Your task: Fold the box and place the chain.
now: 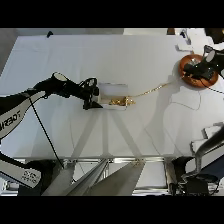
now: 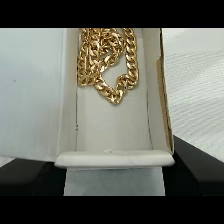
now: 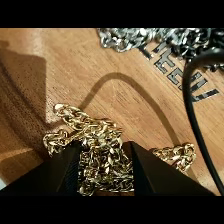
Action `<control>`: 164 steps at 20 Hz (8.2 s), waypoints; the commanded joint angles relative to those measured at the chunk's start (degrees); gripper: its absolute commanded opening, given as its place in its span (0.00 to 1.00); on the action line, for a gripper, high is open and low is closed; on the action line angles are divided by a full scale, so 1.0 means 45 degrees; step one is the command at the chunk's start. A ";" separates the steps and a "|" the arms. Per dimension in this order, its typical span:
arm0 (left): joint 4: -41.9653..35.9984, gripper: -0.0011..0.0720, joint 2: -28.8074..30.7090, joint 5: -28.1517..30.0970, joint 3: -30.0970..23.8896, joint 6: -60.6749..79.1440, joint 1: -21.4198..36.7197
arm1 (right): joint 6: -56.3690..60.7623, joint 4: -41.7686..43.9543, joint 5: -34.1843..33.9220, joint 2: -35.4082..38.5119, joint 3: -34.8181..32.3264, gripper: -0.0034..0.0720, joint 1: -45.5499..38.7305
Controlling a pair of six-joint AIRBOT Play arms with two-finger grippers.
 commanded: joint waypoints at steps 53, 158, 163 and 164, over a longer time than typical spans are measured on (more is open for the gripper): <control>0.0000 0.25 0.0010 0.0005 0.0005 0.0005 0.0000 | -0.2788 0.4299 0.3041 0.3750 -0.0039 0.06 1.2454; 0.0000 0.25 0.0010 0.0005 0.0005 0.0005 0.0000 | -1.5523 0.8854 -0.2929 0.8233 -0.6130 0.42 1.0316; 0.0000 0.25 0.0010 0.0005 0.0005 0.0005 0.0000 | -1.2347 0.7354 -0.3371 0.7422 -0.4187 0.36 0.9695; 0.0000 0.25 0.0010 0.0000 0.0005 0.0005 0.0000 | -1.1905 0.7033 -0.3065 0.6970 -0.3832 0.36 0.9602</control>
